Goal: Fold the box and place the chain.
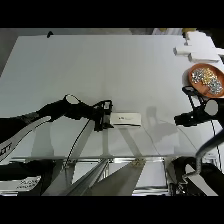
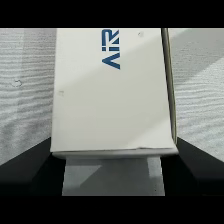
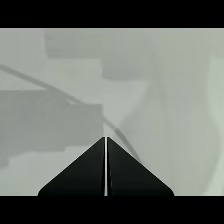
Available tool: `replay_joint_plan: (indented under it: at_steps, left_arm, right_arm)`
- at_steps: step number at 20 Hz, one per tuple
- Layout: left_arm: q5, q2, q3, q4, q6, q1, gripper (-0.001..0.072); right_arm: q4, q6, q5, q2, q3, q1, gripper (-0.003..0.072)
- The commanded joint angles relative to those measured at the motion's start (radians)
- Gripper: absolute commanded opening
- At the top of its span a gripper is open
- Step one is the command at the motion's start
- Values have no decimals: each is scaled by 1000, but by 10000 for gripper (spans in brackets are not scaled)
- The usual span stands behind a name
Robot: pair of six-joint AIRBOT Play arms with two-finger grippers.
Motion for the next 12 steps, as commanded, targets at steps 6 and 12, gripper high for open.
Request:
replay_joint_plan:
  at_steps: [6,12]
  left_arm:
    - [3,0,0,-14,4,-2,202]
    - [20,76,0,-26,-24,38,201]
  right_arm:
    - [-21,47,26,-3,1,-33,11]
    - [-21,47,26,-3,1,-33,11]
